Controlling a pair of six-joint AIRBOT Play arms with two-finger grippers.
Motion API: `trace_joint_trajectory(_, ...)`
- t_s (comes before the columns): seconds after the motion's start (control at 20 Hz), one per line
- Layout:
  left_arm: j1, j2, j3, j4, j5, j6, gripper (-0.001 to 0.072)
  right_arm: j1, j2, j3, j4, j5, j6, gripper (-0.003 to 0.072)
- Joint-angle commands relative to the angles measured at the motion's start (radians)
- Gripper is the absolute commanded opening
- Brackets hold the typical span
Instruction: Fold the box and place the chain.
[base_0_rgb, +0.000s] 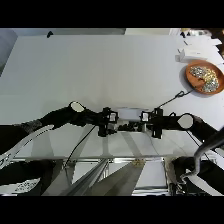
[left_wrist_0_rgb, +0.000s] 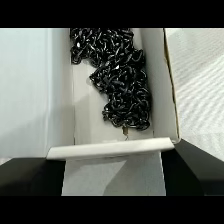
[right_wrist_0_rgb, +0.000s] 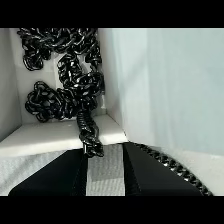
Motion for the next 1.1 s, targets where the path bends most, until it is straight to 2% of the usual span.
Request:
trace_joint_trajectory(0.0,0.0,0.0,0.0,0.0,0.0,0.0,0.0011,0.001,-0.007,0.0,0.02,-0.002,-0.019,0.0231)
trace_joint_trajectory(0.05,0.0,0.0,0.0,0.0,0.0,0.0,0.0011,0.001,-0.009,0.0,0.02,0.003,-0.019,0.0164)
trace_joint_trajectory(0.2,0.0,0.0,0.0,0.0,0.0,0.0,0.0011,0.001,-0.009,0.0,0.013,0.014,-0.019,0.0039)
trace_joint_trajectory(0.35,0.0,0.0,0.0,0.0,0.001,0.0,0.0011,0.0,0.006,0.0,-0.054,0.045,0.001,0.0019)
trace_joint_trajectory(0.55,0.0,0.0,0.0,0.0,0.0,0.0,0.0011,0.0,0.082,0.0,-0.225,0.066,0.18,0.0019)
trace_joint_trajectory(0.75,0.0,0.0,0.0,0.0,0.0,0.0,0.0011,0.0,0.15,0.004,-0.259,0.143,0.203,0.0019)
trace_joint_trajectory(0.9,0.0,0.0,0.0,0.0,0.001,0.0,0.0011,0.0,0.17,0.056,-0.261,0.255,0.233,0.0018)
trace_joint_trajectory(1.05,0.0,0.0,0.0,0.0,0.0,0.0,0.0011,0.0,0.17,0.19,-0.278,0.439,0.301,0.0018)
